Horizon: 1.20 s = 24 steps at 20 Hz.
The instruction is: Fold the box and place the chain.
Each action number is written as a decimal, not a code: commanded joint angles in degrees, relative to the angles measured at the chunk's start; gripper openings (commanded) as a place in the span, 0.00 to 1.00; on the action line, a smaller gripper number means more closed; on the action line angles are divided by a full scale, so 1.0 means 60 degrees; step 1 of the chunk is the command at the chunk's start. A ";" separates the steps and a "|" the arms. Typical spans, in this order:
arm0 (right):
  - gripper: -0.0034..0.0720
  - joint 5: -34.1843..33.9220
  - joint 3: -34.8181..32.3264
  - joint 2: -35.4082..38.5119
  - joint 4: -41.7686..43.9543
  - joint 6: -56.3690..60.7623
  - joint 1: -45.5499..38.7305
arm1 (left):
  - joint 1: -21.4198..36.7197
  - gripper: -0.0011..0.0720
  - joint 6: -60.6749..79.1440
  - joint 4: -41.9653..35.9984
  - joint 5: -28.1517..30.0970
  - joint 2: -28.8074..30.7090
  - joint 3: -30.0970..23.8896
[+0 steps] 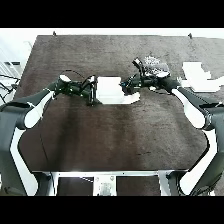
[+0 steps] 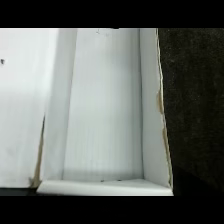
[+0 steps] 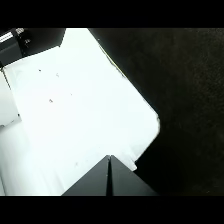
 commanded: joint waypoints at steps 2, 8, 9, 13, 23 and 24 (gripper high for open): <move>0.06 0.0408 0.0313 0.0219 0.0000 0.0015 0.0007 | 0.0000 0.50 0.0004 0.0004 0.0004 -0.0004 -0.0004; 0.11 0.0812 0.0277 0.2055 -0.3493 0.1180 0.0011 | 0.0000 0.50 0.0004 0.0004 0.0007 -0.0004 -0.0004; 0.35 0.0984 0.0273 0.2226 -0.4215 0.1337 0.0007 | 0.0000 0.50 0.0004 0.0004 0.0007 -0.0004 -0.0004; 0.79 0.1421 -0.0098 0.2266 -0.6186 0.1249 0.0007 | 0.0000 0.50 0.0004 0.0004 0.0007 -0.0004 -0.0004; 0.78 0.0831 -0.0688 0.1581 -0.5996 0.0222 0.0707 | 0.0000 0.50 0.0004 0.0004 0.0007 -0.0004 -0.0004; 0.78 0.0790 -0.0688 0.1559 -0.5996 0.0226 0.0787 | 0.0000 0.50 0.0004 0.0004 0.0007 0.0000 -0.0004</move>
